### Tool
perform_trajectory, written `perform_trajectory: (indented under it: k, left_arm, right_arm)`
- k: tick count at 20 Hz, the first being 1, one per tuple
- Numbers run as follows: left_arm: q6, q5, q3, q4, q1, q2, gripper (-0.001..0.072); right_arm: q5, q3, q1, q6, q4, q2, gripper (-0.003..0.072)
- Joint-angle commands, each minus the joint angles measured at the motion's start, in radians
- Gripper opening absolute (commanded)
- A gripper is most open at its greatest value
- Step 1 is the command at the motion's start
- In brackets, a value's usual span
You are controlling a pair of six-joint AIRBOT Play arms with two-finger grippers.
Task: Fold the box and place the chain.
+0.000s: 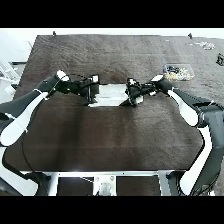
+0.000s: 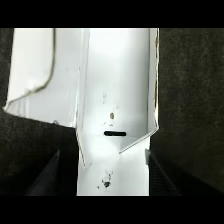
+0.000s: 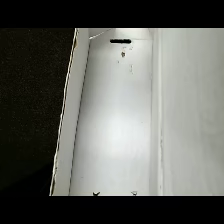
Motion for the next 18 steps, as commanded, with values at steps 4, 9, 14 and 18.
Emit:
perform_trajectory:
  k: [4, 9, 14, 18]
  left_arm:
    - [-0.005, 0.013, 0.0, 0.02, 0.012, -0.003, 0.0601]
    - [0.027, -0.048, 0.0, -0.071, 0.05, -0.005, 0.048]
    - [0.03, -0.066, 0.0, -0.092, 0.05, -0.063, 0.0481]
    - [0.031, -0.064, 0.0, -0.094, 0.049, -0.076, 0.0481]
  right_arm:
    - [0.0, 0.0, 0.0, 0.0, 0.0, 0.0, 0.0582]
    - [0.0, 0.0, 0.0, 0.0, 0.0, 0.0, 0.0582]
    - [0.0, 0.0, 0.0, 0.0, 0.0, 0.0, 0.0582]
    - [0.0, 0.0, 0.0, 0.0, 0.0, 0.0, 0.0582]
